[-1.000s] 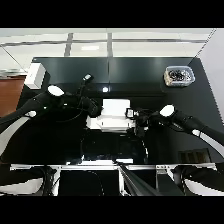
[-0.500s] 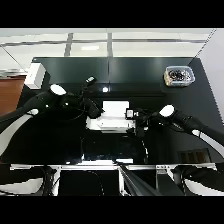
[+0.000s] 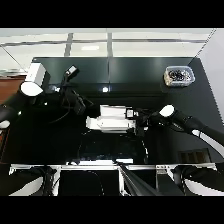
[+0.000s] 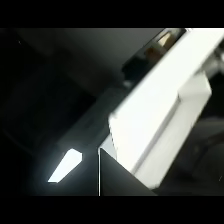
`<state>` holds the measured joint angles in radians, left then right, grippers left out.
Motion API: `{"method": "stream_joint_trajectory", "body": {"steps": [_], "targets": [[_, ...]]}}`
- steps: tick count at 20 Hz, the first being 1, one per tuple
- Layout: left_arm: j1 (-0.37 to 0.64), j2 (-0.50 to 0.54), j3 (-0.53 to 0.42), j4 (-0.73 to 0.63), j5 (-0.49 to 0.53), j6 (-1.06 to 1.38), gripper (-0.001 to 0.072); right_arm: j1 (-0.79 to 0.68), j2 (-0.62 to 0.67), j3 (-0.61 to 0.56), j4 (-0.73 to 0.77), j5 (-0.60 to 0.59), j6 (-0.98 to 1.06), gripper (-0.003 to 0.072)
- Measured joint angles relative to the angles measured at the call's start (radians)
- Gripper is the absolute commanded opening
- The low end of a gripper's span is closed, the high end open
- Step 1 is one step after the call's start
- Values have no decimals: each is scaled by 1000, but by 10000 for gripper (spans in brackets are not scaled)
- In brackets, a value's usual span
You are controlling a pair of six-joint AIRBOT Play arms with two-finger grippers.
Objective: Fold the box and place the chain.
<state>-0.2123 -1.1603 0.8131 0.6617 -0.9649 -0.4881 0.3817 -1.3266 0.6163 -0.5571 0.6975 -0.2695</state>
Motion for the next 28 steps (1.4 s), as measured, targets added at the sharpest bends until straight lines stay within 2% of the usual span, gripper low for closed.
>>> {"method": "stream_joint_trajectory", "body": {"steps": [4, 5, 6, 7, 13, 20, 21, 22, 23, 25, 27, 28], "targets": [[-10, 48, -81, 22, -19, 204, 38, 0, 0, 0, 0, -2, 0, 401], [-19, 53, -92, 38, -21, 267, 165, 0, 0, 0, 0, -2, 0, 401], [-32, 56, -100, 60, -21, 327, 413, 0, 0, 0, 0, -3, 0, 402], [-48, 59, -107, 88, -17, 385, 709, 0, 0, 0, 0, -3, 0, 401], [-161, 23, -121, 193, 113, 595, 714, 0, 0, 0, 0, -3, 0, 401], [-209, -62, -122, 205, 146, 631, 687, 0, 0, 0, 0, -3, 0, 401], [-212, -68, -122, 200, 148, 631, 646, 0, 0, 0, 0, -3, 0, 401], [-217, -71, -122, 193, 150, 628, 525, 0, 0, 0, 0, -2, 0, 401], [-220, -74, -122, 184, 152, 624, 459, 0, 0, 0, 0, -3, 0, 402], [-228, -77, -122, 168, 153, 620, 388, 0, 0, 0, 0, -2, 0, 401], [-239, -80, -122, 153, 164, 616, 382, 0, 0, 0, 0, -2, 0, 401], [-244, -80, -122, 149, 169, 613, 306, 0, 0, 0, 0, -2, 0, 402]]}}
